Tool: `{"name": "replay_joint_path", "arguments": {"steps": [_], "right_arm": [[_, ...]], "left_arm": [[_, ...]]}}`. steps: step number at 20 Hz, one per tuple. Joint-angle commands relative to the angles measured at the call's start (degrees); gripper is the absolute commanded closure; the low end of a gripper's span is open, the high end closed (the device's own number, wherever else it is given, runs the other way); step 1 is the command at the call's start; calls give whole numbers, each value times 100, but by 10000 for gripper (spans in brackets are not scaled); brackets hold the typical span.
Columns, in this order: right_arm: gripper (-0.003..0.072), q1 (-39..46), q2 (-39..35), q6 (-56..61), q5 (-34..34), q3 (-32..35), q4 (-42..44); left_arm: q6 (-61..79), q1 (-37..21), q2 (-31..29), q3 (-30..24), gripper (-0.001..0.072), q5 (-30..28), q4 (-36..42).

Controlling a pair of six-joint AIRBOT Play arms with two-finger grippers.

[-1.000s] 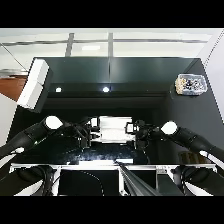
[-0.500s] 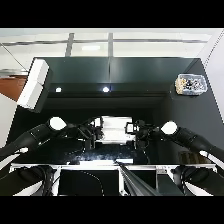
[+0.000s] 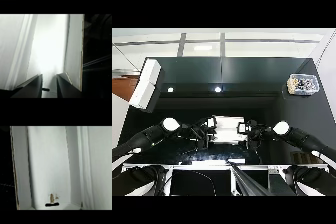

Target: Fold the box and place the chain.

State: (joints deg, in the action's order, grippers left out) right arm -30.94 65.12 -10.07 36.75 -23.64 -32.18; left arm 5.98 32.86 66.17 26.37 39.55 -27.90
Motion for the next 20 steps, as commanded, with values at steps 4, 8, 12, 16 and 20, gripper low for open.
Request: {"name": "replay_joint_path", "arguments": {"steps": [4, 8, 12, 16, 20], "right_arm": [[209, 0, 4, 2, 2, -2, 2], [209, 0, 4, 0, 2, -2, 2], [209, 0, 4, 2, 2, -2, 2], [209, 0, 2, 2, 2, -2, 2], [209, 0, 4, 2, 2, -2, 2]], "left_arm": [[2, 4, 2, -2, 460, -9, -9], [2, 4, 2, -2, 285, -11, -9], [0, 4, 2, -2, 529, -4, -9], [-85, -50, -164, -2, 683, 46, -308], [-1126, -409, -973, -2, 683, 260, -1228]]}}
